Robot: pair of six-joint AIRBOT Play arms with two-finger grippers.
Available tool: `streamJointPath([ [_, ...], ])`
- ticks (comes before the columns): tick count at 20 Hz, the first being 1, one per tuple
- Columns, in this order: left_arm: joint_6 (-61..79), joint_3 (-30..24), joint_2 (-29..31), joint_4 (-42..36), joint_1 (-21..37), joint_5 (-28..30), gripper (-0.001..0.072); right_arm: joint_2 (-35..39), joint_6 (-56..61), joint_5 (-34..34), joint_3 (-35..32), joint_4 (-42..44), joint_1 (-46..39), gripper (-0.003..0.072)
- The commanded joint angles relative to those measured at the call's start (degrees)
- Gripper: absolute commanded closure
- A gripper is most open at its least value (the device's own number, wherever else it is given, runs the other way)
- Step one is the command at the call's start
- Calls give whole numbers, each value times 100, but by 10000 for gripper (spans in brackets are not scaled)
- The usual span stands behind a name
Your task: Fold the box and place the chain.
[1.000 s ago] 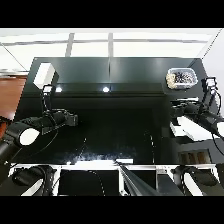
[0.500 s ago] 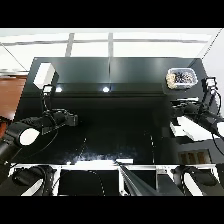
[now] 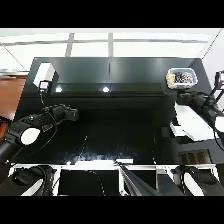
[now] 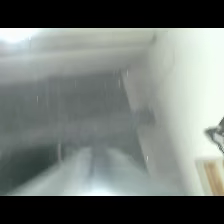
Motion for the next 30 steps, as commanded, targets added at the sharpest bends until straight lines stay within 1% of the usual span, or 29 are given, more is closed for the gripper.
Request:
streamJointPath([
  [1,28,0,-76,39,4,649,-5,-942,136,-153,479,-79,-525,-33],
  [3,37,0,-76,114,0,647,-5,-1578,426,811,1237,-380,-1128,-31],
  [4,37,0,-76,114,0,647,-5,-1899,907,1287,1711,-881,-1499,-31],
  [5,37,0,-76,114,0,649,-5,-2199,1486,1707,2159,-1567,-1836,-31],
  [7,37,0,-76,114,0,647,-5,-2789,2922,2616,3040,-3421,-2564,-30],
  [8,48,0,-76,116,-2,645,-5,-2999,3314,3075,3364,-4227,-2850,-31],
  [9,133,0,-76,116,-2,643,-4,-3150,3394,3447,3598,-4929,-3091,-30],
  [10,245,0,-76,116,-2,643,-5,-3250,3394,3670,3735,-5475,-3305,-30],
  [11,284,0,-76,116,-2,643,-5,-3296,3392,3713,3768,-5733,-3499,-2],
  [12,282,0,-76,116,-2,643,-5,-3351,3329,3692,3768,-5742,-3703,72],
  [13,282,0,-76,114,-2,643,-5,-3442,3112,3679,3781,-5598,-3860,94],
  [15,282,0,-76,114,-2,643,-5,-3794,2103,3930,3974,-4933,-4087,93],
  [17,282,0,-76,116,-2,643,-5,-4293,1001,4704,4363,-4249,-4168,93],
  [18,282,0,-76,116,-2,643,-5,-4533,627,5108,4548,-4122,-4166,93],
  [19,282,0,-76,116,-2,643,-4,-4693,492,5307,4656,-4065,-4166,93],
  [20,282,0,-76,116,-2,645,-5,-4787,409,5344,4690,-3921,-4166,94],
  [22,282,0,-76,114,-2,645,-5,-4848,83,5486,4693,-3578,-4166,186],
  [25,282,0,-76,114,-2,645,-5,-4850,39,5694,4690,-3471,-4166,186],
  [28,282,0,-76,114,-2,645,-4,-4850,42,6046,4690,-3515,-4166,186],
  [30,282,0,-76,114,-2,643,-4,-4837,48,6203,4690,-3899,-4164,194],
])
